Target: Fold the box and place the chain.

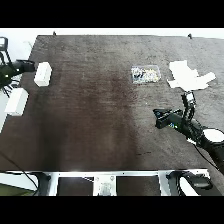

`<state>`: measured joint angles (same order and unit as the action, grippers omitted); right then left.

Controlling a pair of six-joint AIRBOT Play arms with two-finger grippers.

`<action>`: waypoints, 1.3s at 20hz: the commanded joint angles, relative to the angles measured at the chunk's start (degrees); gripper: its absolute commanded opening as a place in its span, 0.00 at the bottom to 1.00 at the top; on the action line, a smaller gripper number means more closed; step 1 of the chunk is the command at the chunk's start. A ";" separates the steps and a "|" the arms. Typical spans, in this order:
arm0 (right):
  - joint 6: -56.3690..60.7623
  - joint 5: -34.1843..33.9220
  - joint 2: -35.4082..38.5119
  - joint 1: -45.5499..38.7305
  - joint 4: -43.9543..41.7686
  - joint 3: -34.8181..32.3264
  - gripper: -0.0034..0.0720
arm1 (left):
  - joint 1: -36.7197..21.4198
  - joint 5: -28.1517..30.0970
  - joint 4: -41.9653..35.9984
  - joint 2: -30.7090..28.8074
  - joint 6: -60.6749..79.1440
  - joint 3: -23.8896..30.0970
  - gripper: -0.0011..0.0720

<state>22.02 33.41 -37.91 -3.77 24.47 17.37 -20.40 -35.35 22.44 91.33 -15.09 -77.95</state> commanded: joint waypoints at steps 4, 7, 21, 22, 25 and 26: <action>0.04 -1.49 0.81 0.00 -0.04 0.00 0.06 | 4.57 -3.30 -5.90 -18.97 10.99 8.46 0.03; 0.04 -5.62 3.50 0.02 -0.02 0.00 0.05 | 9.55 2.47 -17.05 -30.60 22.25 20.59 0.03; 0.04 -8.17 18.73 0.00 0.22 -6.95 0.05 | 16.20 -6.78 -55.45 -49.18 63.52 66.47 0.04; 0.04 -8.48 19.85 0.00 0.20 -8.17 0.05 | 16.20 -7.41 -57.37 -49.18 64.83 68.11 0.04; 0.04 -8.57 21.86 0.00 0.22 -9.75 0.05 | 16.20 -7.23 -58.90 -49.18 66.14 70.71 0.04; 0.04 -8.55 21.84 0.00 0.20 -9.75 0.05 | 16.20 -7.19 -58.93 -49.18 66.14 70.71 0.04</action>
<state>22.04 25.02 -17.58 -3.77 24.71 8.97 -4.25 -41.78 -34.28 42.37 48.77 -9.72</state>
